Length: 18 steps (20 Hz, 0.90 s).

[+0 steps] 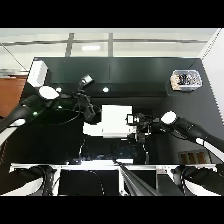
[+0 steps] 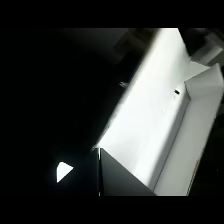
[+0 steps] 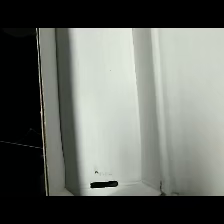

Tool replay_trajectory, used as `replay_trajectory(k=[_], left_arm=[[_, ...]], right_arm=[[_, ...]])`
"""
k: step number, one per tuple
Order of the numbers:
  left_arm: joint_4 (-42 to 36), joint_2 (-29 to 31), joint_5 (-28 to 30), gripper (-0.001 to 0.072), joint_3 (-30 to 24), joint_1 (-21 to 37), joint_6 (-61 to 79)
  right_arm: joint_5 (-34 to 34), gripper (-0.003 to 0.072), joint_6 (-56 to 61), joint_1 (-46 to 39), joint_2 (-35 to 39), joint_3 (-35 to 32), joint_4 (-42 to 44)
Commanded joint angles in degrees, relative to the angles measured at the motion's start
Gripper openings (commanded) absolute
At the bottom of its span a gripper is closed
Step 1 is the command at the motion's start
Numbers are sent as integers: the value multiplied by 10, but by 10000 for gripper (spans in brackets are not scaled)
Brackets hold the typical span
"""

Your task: Fold the box and place the chain.

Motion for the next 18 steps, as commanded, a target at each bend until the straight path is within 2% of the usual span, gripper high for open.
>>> replay_trajectory(k=[1,2,3,5,9,15,18], left_arm=[[12,68,-47,23,-16,54,46],[2,71,-75,23,-26,59,86],[6,68,-104,69,-34,56,121],[30,58,-88,713,-62,37,196],[111,28,26,712,-98,-14,294],[108,-5,51,681,-98,-82,278],[106,-5,41,460,-98,-94,252]], right_arm=[[0,7,0,0,0,0,0],[0,7,0,0,0,0,0],[0,7,0,0,0,0,0],[0,7,0,0,0,0,0],[0,7,0,0,0,0,0],[0,7,0,0,0,0,0],[0,7,0,0,0,0,0]])
